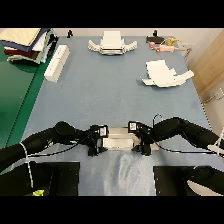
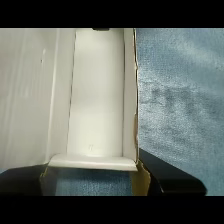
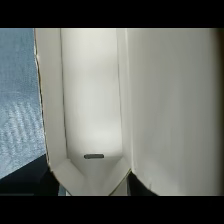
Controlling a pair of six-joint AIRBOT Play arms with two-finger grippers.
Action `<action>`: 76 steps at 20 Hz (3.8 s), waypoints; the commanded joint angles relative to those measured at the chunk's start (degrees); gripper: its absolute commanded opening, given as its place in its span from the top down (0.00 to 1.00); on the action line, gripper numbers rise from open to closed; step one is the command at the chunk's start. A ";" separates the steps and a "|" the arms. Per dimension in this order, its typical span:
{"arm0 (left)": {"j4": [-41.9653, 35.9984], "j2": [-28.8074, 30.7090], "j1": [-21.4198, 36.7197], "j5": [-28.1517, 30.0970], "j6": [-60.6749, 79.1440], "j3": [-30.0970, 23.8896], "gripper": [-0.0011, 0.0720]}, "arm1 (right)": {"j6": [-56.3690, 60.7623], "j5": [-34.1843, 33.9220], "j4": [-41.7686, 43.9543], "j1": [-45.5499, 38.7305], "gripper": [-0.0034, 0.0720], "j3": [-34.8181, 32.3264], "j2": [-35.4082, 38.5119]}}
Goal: Fold the box.
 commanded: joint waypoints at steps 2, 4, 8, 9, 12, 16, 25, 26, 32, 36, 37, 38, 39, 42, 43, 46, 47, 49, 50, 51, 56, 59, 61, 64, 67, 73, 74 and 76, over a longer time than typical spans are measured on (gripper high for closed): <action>0.00 -0.02 -0.02 0.00 0.02 0.04 0.17 | 0.15 0.59 0.11 -0.04 0.26 0.07 0.02; 0.00 -0.02 -0.02 0.00 0.02 0.04 0.17 | 3.17 0.85 0.09 -0.04 0.00 0.11 0.04; 0.00 -0.02 -0.02 0.00 0.02 0.04 0.17 | 8.63 -1.97 -2.93 -0.04 0.00 2.32 1.11; 0.00 -0.02 -0.02 0.00 0.02 0.04 0.17 | 9.88 -2.56 -4.35 -0.04 0.00 2.89 2.01; 0.00 -0.02 -0.02 0.00 0.02 0.04 0.17 | 17.03 -5.29 -12.59 -0.09 0.00 4.42 5.46; 0.00 -0.02 -0.02 0.00 0.02 0.04 0.17 | 28.46 -9.20 -22.27 -0.13 0.00 5.18 11.65; 0.00 -0.02 -0.02 0.00 0.02 0.04 0.17 | 37.00 -15.72 -21.03 -0.13 0.01 5.20 21.49; 0.00 -0.02 -0.02 0.00 0.00 0.04 0.17 | 37.03 -15.72 -20.46 -0.13 0.01 5.18 21.38; -0.22 -0.02 -0.02 0.07 0.02 0.07 0.17 | 37.31 -15.54 -14.51 -0.13 0.02 5.18 21.35; -0.24 -0.04 -0.04 -0.39 0.02 0.09 0.17 | 39.67 -15.41 -14.67 -0.13 0.02 5.18 21.35; -0.24 -0.04 -0.04 -0.42 0.02 0.09 0.17 | 39.89 -15.41 -14.64 -0.13 0.02 5.18 21.33; -0.24 -0.04 -0.04 -0.39 0.02 0.09 0.17 | 40.19 -15.37 -14.64 -0.13 0.02 5.18 21.33; -0.22 -0.04 -0.04 -0.37 0.02 0.09 0.17 | 40.46 -15.37 -14.69 -0.13 0.02 5.18 21.35; -0.24 -0.04 -0.04 -0.37 -0.02 0.09 0.02 | 41.68 -15.34 -15.08 -0.13 0.02 5.18 21.33; -0.24 -0.04 -0.04 -0.37 0.00 0.09 0.02 | 41.68 -15.39 -15.08 -0.13 0.02 5.18 21.35; -0.24 -0.07 -0.04 -0.35 0.00 0.11 0.02 | 41.68 -15.37 -15.08 -0.13 0.01 5.18 21.33; -0.24 -0.07 -0.04 -0.35 0.00 0.11 0.02 | 41.68 -15.37 -15.08 -0.13 0.02 5.18 21.33; -0.22 -0.07 -0.04 -0.37 -0.02 0.11 0.02 | 41.68 -15.37 -15.08 -0.13 0.02 5.18 21.33; -0.24 -0.07 -0.04 -0.37 -0.20 0.11 0.07 | 41.68 -15.37 -15.08 -0.13 0.01 5.18 21.33; -0.22 -0.07 -0.04 -0.46 -1.49 0.17 0.37 | 41.66 -15.37 -15.08 -0.13 0.02 5.18 21.33; -0.11 -0.09 -0.76 0.20 -2.82 0.22 0.52 | 41.72 -15.37 -14.69 -0.13 0.02 5.18 21.35; -0.11 -0.09 -0.70 0.70 -3.02 0.22 0.52 | 42.23 -15.43 -9.33 -0.13 0.19 5.18 21.33; 0.00 -0.09 -0.70 3.30 -2.99 0.22 0.52 | 44.11 -15.41 -4.50 -0.13 0.35 5.18 21.33; 0.07 -0.09 -0.72 4.94 -2.95 0.22 0.52 | 57.00 -15.47 -3.52 0.00 0.76 5.18 21.33; 0.07 -0.09 -0.74 2.36 -2.91 0.22 0.52 | 60.89 -15.45 -3.21 0.00 0.86 5.18 21.35; 0.04 -0.07 -0.74 1.88 -2.89 0.22 0.52 | 61.02 -13.84 -3.26 -0.02 0.86 5.18 21.33; 0.07 -0.07 -0.74 1.62 -2.89 0.22 0.52 | 61.00 -13.68 -3.28 -0.02 0.86 5.18 21.33; 0.04 -0.07 -0.74 1.44 -3.04 0.22 0.52 | 61.00 -13.68 -3.28 -0.02 0.86 5.18 21.33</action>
